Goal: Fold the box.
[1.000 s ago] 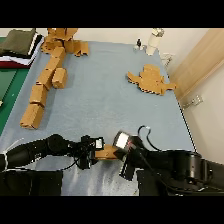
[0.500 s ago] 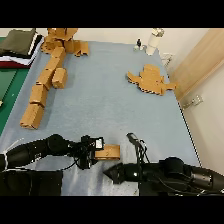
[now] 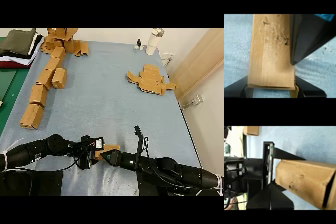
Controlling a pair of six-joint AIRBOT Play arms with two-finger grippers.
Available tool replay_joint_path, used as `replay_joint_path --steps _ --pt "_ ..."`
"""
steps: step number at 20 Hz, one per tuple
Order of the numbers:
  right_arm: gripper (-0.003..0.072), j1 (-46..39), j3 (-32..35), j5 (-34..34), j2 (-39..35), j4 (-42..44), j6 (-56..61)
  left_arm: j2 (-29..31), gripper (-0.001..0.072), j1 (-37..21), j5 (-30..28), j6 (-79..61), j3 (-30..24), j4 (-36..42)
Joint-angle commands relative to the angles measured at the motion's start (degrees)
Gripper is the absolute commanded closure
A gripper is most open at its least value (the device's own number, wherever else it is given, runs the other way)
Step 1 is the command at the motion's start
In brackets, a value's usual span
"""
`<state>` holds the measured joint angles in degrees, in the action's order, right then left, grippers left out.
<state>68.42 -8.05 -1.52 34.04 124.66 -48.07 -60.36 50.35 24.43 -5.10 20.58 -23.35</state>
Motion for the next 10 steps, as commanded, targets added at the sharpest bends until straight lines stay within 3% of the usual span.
replay_joint_path --steps 1,10 --pt "0.0686 -0.2 0.2 -0.2 2.2 0.1 0.1 0.0 0.0297 0.0 0.0 0.0 0.0 0.0" --pt "0.0685 -0.2 0.2 2.0 5.0 0.1 0.2 0.0 0.0297 0.0 0.0 0.0 0.0 0.0"
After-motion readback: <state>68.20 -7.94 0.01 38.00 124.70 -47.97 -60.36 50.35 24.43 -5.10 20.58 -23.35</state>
